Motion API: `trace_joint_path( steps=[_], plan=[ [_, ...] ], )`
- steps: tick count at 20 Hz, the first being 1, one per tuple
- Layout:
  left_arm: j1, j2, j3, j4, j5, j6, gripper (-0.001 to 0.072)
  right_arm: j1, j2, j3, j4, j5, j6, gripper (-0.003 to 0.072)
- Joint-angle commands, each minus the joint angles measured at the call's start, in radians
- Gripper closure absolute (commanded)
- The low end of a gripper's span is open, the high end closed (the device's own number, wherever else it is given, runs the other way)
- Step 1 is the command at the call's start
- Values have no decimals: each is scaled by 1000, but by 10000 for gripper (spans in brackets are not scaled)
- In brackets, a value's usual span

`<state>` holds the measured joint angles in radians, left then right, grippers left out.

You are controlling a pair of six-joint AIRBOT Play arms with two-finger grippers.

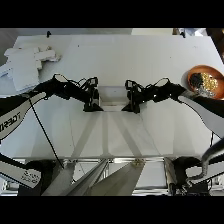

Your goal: Fold the box and place the chain.

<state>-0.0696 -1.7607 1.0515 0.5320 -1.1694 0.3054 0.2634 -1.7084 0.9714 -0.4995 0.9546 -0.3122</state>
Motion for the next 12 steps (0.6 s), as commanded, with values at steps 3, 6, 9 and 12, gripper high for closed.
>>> trace_joint_path(
  steps=[3, 6, 9, 12],
  plan=[
    [-1, 0, 0, 0, -1, 1, 313, 1, 0, 1, 0, 0, 0, 252],
    [-1, 0, 0, 0, -1, 1, 310, 1, 0, 1, 1, 0, 0, 211],
    [-1, 0, 0, 0, -1, 1, 310, 1, 1, 1, 0, 0, 1, 92],
    [-1, 0, 0, 0, -2, 1, 310, 1, 11, 1, 0, 0, 1, 31]
  ],
)
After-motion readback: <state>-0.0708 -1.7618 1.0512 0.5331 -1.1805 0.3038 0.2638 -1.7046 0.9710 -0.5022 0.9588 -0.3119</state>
